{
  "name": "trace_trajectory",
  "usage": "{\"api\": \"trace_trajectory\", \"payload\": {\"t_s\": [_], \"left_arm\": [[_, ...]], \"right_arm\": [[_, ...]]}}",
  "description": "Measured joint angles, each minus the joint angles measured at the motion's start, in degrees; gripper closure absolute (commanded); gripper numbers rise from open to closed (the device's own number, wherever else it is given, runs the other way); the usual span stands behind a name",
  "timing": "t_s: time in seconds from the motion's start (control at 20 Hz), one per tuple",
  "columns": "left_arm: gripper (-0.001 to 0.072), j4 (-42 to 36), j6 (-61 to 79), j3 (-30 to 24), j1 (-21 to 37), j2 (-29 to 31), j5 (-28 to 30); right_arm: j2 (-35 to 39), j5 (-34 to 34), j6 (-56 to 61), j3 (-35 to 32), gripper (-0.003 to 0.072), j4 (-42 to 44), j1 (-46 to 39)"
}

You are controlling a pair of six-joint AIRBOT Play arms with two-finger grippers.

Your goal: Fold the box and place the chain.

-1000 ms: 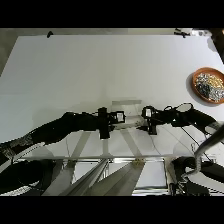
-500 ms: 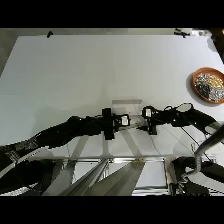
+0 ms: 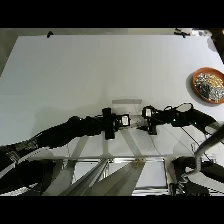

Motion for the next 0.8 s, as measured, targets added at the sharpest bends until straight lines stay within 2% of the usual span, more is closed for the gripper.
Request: {"api": "trace_trajectory", "payload": {"t_s": [0.5, 0.8], "left_arm": [[0.0433, 0.0, 0.0, 0.0, 0.0, 0.7, 0.4], [0.0432, 0.0, -2.5, 0.0, 0.0, 8.1, 0.3]], "right_arm": [[0.0, 0.0, 0.0, 0.0, 0.0329, 0.0, 0.0], [0.0, 0.0, -0.1, 0.0, 0.0329, 0.0, 0.0]]}}
